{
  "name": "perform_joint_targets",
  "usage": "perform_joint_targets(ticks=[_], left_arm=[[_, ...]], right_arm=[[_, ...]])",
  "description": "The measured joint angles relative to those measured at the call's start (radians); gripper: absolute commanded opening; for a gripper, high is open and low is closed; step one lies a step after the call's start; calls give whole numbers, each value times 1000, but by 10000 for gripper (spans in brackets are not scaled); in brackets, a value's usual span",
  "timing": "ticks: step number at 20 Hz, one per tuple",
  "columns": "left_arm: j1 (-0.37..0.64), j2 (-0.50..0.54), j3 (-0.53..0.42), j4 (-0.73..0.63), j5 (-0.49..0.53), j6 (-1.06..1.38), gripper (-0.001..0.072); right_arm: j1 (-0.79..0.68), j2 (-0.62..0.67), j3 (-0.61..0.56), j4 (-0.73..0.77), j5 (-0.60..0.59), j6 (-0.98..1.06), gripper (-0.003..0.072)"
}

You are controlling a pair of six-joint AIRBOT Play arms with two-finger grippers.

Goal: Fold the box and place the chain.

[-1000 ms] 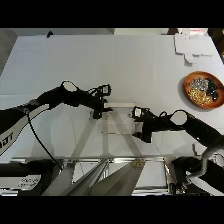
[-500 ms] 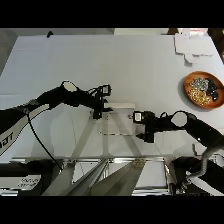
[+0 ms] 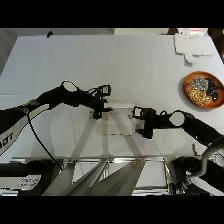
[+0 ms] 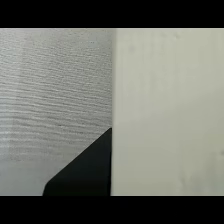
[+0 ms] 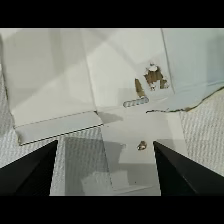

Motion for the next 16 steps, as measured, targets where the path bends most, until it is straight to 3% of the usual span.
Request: perform_joint_targets(ticks=[16], left_arm=[[0, 0, 0, 0, 0, 0, 9]], right_arm=[[26, -23, 0, 106, 24, -53, 665]])
